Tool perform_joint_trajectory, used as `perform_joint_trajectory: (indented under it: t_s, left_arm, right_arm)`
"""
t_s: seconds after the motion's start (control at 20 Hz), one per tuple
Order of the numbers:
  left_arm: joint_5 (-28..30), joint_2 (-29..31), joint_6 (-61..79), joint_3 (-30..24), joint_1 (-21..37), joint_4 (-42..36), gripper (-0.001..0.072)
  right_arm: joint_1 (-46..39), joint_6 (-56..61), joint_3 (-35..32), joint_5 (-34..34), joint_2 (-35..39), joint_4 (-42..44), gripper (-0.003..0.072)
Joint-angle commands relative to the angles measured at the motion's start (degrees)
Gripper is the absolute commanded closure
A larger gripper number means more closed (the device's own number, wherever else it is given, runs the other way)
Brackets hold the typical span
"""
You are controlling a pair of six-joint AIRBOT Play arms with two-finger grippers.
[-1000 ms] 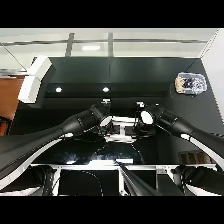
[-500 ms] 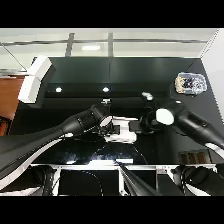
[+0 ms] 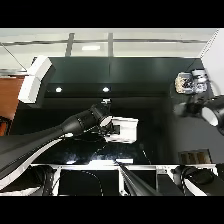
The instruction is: Fold the box and place the chain.
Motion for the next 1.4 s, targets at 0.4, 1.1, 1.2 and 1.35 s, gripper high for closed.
perform_joint_trajectory:
  t_s: [0.4, 1.1, 1.2, 1.35]
  left_arm:
    - [0.0, 0.0, 0.0, 0.0, 0.0, 0.0, 0.0683]
    - [-0.4, 0.0, 0.1, 0.0, 0.0, 0.2, 0.0683]
    - [-0.5, 0.0, 0.1, 0.0, 0.0, 0.2, 0.0683]
    - [-0.5, 0.0, 0.1, 0.0, 0.0, 0.2, 0.0683]
  right_arm:
    - [-37.7, -13.7, 23.5, -23.9, -31.1, 40.2, 0.0232]
    - [-38.1, 8.4, 53.7, 1.2, -59.2, 28.8, -0.0003]
    - [-38.1, 9.0, 53.7, 0.4, -60.3, 28.7, -0.0002]
    - [-38.1, 9.5, 53.7, -2.1, -61.7, 28.8, -0.0002]
